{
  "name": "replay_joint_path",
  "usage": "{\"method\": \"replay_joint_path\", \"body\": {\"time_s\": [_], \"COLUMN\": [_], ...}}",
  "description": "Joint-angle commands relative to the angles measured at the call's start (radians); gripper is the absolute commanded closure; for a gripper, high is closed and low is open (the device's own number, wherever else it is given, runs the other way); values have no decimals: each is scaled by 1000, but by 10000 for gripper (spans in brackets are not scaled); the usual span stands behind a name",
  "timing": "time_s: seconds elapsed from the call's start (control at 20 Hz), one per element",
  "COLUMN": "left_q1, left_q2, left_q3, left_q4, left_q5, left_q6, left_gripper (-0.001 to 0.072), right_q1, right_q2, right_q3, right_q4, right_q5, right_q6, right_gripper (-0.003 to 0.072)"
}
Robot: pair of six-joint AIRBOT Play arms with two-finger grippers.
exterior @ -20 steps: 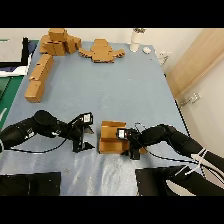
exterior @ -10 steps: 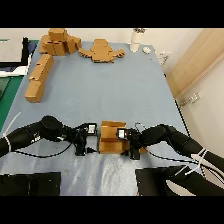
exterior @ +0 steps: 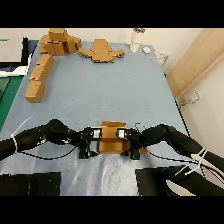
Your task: Fold the box.
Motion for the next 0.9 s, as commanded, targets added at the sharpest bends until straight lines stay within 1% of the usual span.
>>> {"method": "replay_joint_path", "body": {"time_s": [0.0, 0.1, 0.3, 0.4, 0.85], "left_q1": [-23, -46, -86, -103, -119], "left_q2": [-5, -8, -10, -12, -12], "left_q3": [0, 1, 2, 2, 2], "left_q4": [-14, -13, -12, -9, -8], "left_q5": [45, 72, 167, 196, 195], "left_q6": [-4, -7, -69, -79, -83], "left_gripper": [9, 9, 9, 10, 11], "right_q1": [0, 0, 0, 0, 0], "right_q2": [1, 1, 1, 1, 1], "right_q3": [1, 1, 1, 1, 1], "right_q4": [0, 0, 0, 0, 0], "right_q5": [0, 0, 0, 0, 0], "right_q6": [0, 0, 0, 0, 0], "right_gripper": [86, 86, 86, 86, 86]}}
